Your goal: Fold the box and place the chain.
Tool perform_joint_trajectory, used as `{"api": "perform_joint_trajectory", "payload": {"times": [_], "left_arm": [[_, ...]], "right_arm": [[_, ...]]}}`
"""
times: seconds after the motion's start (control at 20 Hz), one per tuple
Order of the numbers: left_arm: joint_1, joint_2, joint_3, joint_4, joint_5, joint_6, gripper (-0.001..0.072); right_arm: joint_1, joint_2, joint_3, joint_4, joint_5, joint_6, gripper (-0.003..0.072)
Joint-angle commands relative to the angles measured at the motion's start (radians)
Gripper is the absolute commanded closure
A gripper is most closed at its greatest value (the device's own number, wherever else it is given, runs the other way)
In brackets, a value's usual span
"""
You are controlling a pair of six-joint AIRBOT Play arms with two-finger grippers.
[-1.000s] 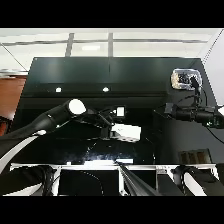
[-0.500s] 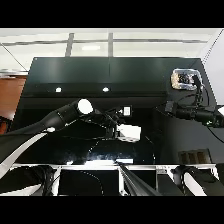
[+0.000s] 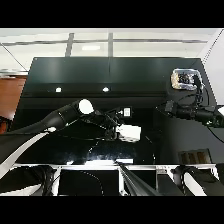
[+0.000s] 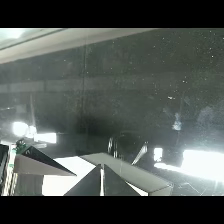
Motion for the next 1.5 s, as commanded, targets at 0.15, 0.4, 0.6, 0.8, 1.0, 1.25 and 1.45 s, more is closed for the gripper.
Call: {"api": "perform_joint_trajectory", "payload": {"times": [0.15,0.4,0.6,0.8,1.0,1.25,1.45], "left_arm": [[-0.002,-0.010,0.000,0.008,-0.007,-0.004,0.0008],[-0.046,-0.041,0.000,0.061,0.021,-0.005,0.0008],[-0.065,-0.075,0.000,0.074,0.071,-0.031,0.0008],[-0.036,-0.063,0.035,0.181,0.028,-0.224,0.0270],[0.166,-0.061,0.131,0.252,-0.161,-0.344,0.0510],[0.566,-0.063,0.225,0.271,-0.102,-0.501,0.0507],[0.886,-0.135,0.371,0.345,-0.004,-0.656,0.0493]], "right_arm": [[0.000,0.001,0.001,0.001,-0.005,0.000,0.0653],[0.000,0.001,0.001,0.001,-0.012,0.000,0.0653],[0.000,0.001,0.001,0.001,-0.014,0.000,0.0653],[-0.001,0.001,0.002,0.001,-0.062,0.000,0.0653],[-0.001,0.001,0.002,0.006,-0.136,0.001,0.0652],[0.000,0.001,0.002,0.005,-0.127,0.001,0.0653],[0.000,0.001,0.002,0.009,-0.104,0.000,0.0653]]}}
